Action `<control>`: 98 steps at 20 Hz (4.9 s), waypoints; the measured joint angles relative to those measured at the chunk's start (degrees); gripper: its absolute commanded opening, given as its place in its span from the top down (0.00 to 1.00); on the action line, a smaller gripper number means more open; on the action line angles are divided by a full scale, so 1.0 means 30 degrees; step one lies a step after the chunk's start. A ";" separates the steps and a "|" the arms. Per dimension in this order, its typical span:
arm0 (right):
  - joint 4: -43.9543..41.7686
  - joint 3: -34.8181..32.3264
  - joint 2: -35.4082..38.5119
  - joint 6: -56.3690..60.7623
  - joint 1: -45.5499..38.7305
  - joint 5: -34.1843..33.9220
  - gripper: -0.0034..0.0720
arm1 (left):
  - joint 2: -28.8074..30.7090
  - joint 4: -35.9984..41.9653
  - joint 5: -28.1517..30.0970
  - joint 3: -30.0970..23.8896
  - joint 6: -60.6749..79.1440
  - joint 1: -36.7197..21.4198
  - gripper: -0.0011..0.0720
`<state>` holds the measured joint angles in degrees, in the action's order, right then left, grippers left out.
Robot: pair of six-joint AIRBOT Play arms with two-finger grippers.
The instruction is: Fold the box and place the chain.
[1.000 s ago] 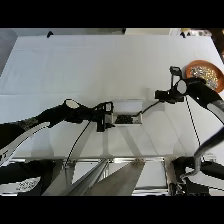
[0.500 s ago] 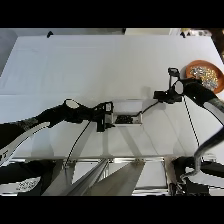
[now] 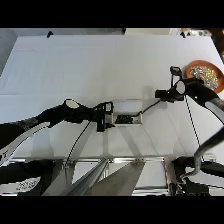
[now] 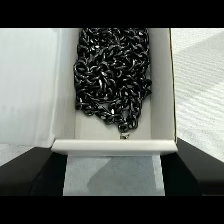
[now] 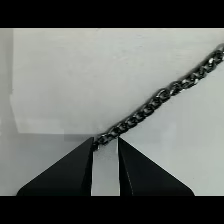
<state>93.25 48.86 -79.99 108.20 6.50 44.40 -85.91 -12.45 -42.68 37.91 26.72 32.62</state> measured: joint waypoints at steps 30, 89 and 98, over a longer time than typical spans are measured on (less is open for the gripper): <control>-0.0933 0.0000 0.0488 -0.2076 -0.0699 0.1457 0.93 | 0.0000 0.0000 0.0000 0.0000 0.0000 0.0000 0.70; -0.7504 -0.6717 1.0899 -2.6775 0.5486 0.4546 0.66 | 0.0000 0.0007 0.0000 0.0000 0.0000 0.0000 0.70; -1.0870 -0.9318 0.9624 -3.2611 0.5268 -0.1020 0.66 | 0.0000 0.0007 0.0000 0.0000 0.0000 0.0000 0.70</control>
<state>60.64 20.91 -51.11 10.37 22.31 41.34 -85.91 -12.43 -42.68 37.91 26.72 32.62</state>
